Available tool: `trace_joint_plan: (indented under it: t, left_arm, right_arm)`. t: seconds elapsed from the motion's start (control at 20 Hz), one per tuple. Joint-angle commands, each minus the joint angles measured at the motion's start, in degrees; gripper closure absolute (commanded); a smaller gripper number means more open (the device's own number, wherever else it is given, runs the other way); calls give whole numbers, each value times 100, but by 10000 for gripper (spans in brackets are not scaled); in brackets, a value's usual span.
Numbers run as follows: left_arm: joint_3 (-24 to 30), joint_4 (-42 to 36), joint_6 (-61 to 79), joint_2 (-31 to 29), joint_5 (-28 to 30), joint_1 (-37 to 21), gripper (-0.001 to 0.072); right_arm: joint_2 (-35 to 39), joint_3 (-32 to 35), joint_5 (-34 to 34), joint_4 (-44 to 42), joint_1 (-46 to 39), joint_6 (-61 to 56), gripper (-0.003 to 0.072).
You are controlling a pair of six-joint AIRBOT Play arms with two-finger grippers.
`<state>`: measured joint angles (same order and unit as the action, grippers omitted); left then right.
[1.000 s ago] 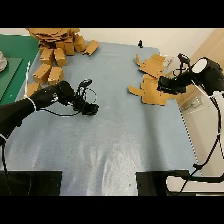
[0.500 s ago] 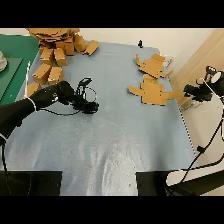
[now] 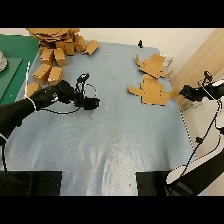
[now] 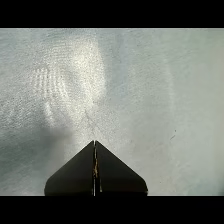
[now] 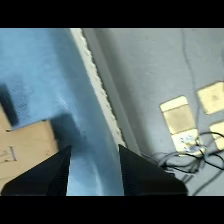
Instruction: Fold the box.
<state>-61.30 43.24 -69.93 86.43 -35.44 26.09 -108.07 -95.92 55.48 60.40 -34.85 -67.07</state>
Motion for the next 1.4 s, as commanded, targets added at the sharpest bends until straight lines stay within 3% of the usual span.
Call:
trace_joint_plan:
  t: [0.0, 0.45, 0.8, 0.95, 1.1, 1.15, 1.25, 1.35]
  left_arm:
    - [-7, -96, 0, 0, 55, 0, 699]
    - [-7, -107, 0, 0, 59, 0, 699]
    - [-7, -175, 0, 0, 57, 0, 699]
    - [-7, -175, 0, 0, 55, 0, 699]
    - [-7, -310, -2, 0, 44, 0, 698]
    - [-7, -367, -2, 0, 35, -2, 699]
    - [-37, -393, -15, 0, -219, -55, 699]
    - [-118, -533, -17, -4, -581, -197, 698]
  right_arm:
    - [-114, -105, 39, -817, 35, 466, 218]
    - [-116, -315, -411, -922, 26, 463, 219]
    - [-271, -310, -129, -925, 33, 461, 219]
    - [-452, -310, 308, -927, 107, 468, 219]
    - [-542, -297, 608, -918, 310, 518, 294]
    - [-542, -297, 713, -914, 376, 518, 376]
    - [-542, -299, 1117, -916, 496, 516, 681]
    - [-531, -297, 1593, -946, 619, 514, 683]
